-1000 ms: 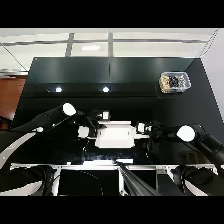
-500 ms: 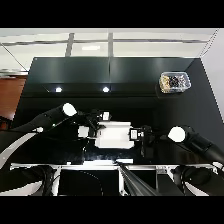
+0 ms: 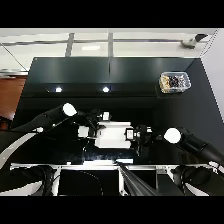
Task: Fold the box and place the chain.
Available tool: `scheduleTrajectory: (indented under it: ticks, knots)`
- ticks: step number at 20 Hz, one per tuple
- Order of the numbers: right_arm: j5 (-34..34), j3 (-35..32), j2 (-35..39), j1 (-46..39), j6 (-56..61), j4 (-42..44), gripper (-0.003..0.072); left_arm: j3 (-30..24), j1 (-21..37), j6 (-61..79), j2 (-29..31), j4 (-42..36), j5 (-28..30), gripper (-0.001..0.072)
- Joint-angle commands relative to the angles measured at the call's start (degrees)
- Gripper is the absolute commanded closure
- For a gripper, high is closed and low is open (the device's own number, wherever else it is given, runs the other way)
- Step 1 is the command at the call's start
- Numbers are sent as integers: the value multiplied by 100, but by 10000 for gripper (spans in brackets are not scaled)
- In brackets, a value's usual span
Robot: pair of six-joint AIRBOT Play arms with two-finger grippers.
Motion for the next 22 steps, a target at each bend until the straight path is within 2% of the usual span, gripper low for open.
scheduleTrajectory:
  ticks: [1,9,14,20,22]
  knots:
    - [-181,13,-11,15,-4,-315,55,4,0,2,-2,-2,-4,686]
    - [348,166,-9,105,0,-179,55,4,0,2,-2,-4,-4,686]
    - [-275,164,-42,483,433,-9,55,4,0,2,-2,-4,-4,685]
    - [-319,109,-212,496,433,-15,55,4,0,2,-2,-7,-4,686]
    - [-592,111,-212,494,577,-4,55,4,2,0,-2,-9,-4,685]
